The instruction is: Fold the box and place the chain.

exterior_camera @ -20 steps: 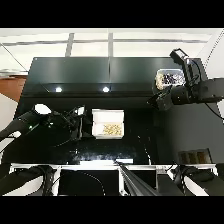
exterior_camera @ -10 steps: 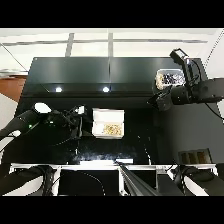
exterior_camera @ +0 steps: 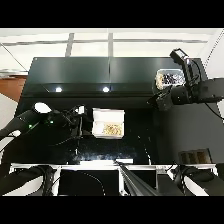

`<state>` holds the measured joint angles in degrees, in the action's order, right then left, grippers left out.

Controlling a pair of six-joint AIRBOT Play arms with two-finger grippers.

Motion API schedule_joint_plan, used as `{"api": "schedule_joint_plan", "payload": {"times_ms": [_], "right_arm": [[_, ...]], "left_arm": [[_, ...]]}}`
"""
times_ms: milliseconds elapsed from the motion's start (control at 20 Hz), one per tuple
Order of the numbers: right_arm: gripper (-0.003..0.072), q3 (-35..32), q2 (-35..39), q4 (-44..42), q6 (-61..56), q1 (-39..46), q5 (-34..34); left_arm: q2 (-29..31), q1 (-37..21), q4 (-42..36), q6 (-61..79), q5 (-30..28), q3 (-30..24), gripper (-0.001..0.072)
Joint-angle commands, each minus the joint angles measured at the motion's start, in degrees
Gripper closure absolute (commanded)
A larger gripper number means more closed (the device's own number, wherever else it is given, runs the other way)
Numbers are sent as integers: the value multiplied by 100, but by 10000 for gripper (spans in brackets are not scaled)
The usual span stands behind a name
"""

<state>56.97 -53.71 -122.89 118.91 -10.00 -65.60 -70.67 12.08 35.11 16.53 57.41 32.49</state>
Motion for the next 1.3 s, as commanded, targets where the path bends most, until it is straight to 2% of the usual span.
{"api": "schedule_joint_plan", "payload": {"times_ms": [0, 350, 1250], "right_arm": [[172, -2, -4, 0, -2, 0, 2], [172, -2, -4, -2, -4, 0, 0], [172, -2, -4, -2, -66, 0, -20]], "left_arm": [[-4, 7, -24, 2, -24, 7, 7], [-4, 363, -15, 319, -245, 7, 8], [0, 361, 42, -214, -7, 7, 7]]}}
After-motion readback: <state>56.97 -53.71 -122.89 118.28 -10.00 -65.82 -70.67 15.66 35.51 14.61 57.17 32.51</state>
